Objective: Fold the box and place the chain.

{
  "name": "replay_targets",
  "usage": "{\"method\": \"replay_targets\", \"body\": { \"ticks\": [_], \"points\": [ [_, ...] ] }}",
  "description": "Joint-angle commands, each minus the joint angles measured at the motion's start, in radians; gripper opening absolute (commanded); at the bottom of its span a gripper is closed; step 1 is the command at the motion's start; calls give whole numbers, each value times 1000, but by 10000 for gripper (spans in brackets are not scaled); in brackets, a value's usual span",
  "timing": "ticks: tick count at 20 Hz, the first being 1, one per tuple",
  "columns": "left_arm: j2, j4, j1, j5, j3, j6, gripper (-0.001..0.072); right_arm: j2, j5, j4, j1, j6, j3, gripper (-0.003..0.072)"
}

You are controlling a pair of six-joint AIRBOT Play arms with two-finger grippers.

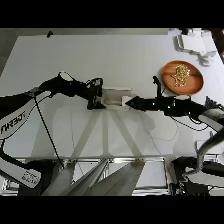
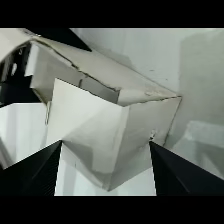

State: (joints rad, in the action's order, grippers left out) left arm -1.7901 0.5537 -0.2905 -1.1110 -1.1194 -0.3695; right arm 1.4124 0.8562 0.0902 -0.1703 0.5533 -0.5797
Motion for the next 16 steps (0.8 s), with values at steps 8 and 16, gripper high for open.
{"method": "replay_targets", "body": {
  "ticks": [8, 16],
  "points": [
    [0, 0, 0, 0, 0, 0, 275, -9, -357, 203, -141, 264, -93, 570],
    [0, 0, 0, 0, 0, 0, 275, -10, -364, 563, -191, 565, -145, 555]
  ]
}}
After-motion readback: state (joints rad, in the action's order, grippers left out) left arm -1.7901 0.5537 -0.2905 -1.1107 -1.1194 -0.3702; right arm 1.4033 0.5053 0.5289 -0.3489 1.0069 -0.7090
